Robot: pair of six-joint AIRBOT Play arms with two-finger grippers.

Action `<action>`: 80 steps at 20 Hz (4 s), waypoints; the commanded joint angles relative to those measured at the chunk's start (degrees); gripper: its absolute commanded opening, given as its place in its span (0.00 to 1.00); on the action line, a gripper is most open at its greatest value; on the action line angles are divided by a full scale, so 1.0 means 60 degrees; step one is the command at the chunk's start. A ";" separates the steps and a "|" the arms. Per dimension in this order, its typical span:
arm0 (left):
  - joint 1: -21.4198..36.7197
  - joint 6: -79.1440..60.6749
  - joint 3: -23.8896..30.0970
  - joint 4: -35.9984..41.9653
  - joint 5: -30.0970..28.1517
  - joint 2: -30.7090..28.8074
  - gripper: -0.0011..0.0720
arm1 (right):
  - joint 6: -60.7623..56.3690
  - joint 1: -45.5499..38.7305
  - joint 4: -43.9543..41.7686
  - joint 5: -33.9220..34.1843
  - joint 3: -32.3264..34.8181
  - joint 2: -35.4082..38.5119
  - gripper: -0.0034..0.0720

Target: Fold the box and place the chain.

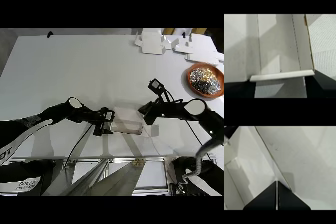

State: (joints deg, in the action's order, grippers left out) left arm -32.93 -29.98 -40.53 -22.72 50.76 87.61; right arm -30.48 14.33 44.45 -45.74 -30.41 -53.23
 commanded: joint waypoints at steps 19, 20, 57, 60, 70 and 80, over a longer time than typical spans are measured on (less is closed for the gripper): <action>-0.0004 -0.0004 -0.0004 -0.0004 0.0007 0.0007 0.30 | 0.5278 0.0015 -0.0346 -0.0962 0.1708 -0.0073 0.28; -0.0004 0.0000 -0.0004 -0.0004 0.0004 0.0007 0.30 | 0.5490 0.0015 -0.0692 -0.0936 0.1708 -0.0171 0.28; -0.0004 0.0000 -0.0004 -0.0007 0.0007 0.0007 0.30 | -0.7992 -0.3104 0.2299 -0.2750 0.1705 0.1304 0.07; -0.0004 -0.0004 -0.0004 -0.0004 0.0007 0.0007 0.30 | -0.7522 -0.3053 0.1282 -0.2951 0.1705 0.0084 0.07; -0.0004 -0.0004 -0.0004 -0.0004 0.0007 0.0007 0.30 | -0.7078 -0.1843 0.0109 -0.2328 0.1705 -0.0816 0.07; -0.0004 -0.0004 -0.0004 -0.0004 0.0007 0.0007 0.30 | -0.7089 -0.1734 -0.0710 -0.2441 0.1705 0.0816 0.45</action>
State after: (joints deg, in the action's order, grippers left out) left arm -32.93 -29.98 -40.53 -22.74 50.81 87.61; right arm -73.06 3.40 41.89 -60.53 -20.21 -49.65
